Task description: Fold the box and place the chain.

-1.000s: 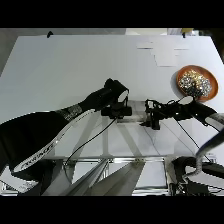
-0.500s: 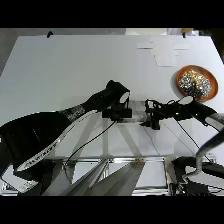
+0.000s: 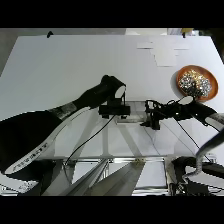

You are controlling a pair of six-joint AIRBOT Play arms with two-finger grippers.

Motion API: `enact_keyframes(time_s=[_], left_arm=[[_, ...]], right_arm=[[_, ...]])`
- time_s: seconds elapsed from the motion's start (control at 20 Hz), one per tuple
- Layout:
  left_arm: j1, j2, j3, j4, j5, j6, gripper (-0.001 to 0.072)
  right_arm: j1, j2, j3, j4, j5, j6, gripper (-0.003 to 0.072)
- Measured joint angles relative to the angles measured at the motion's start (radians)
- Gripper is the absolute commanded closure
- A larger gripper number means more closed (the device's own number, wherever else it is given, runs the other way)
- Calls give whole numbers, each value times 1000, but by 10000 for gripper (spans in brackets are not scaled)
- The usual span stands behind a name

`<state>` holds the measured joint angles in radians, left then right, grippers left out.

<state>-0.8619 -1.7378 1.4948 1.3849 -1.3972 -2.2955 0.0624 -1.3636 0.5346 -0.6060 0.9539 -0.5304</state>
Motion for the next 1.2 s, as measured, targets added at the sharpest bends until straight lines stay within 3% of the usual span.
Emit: enact_keyframes(time_s=[0.1,0.2,0.3,0.45,0.65,0.85,1.2], left_arm=[[24,49,0,-1,-12,107,128],[47,106,-7,1,-28,293,12],[67,176,-53,2,-42,551,8],[102,299,-203,-31,-6,966,7],[175,427,-477,-164,170,1541,9],[239,414,-634,-352,348,2002,8],[279,267,-690,-705,561,2385,3]], right_arm=[[0,0,0,0,0,1,271],[0,0,0,0,0,1,271],[0,0,0,0,0,2,271],[0,0,0,0,0,2,271],[0,0,0,0,0,2,271],[0,0,0,0,0,2,271],[0,0,0,1,0,2,271]])
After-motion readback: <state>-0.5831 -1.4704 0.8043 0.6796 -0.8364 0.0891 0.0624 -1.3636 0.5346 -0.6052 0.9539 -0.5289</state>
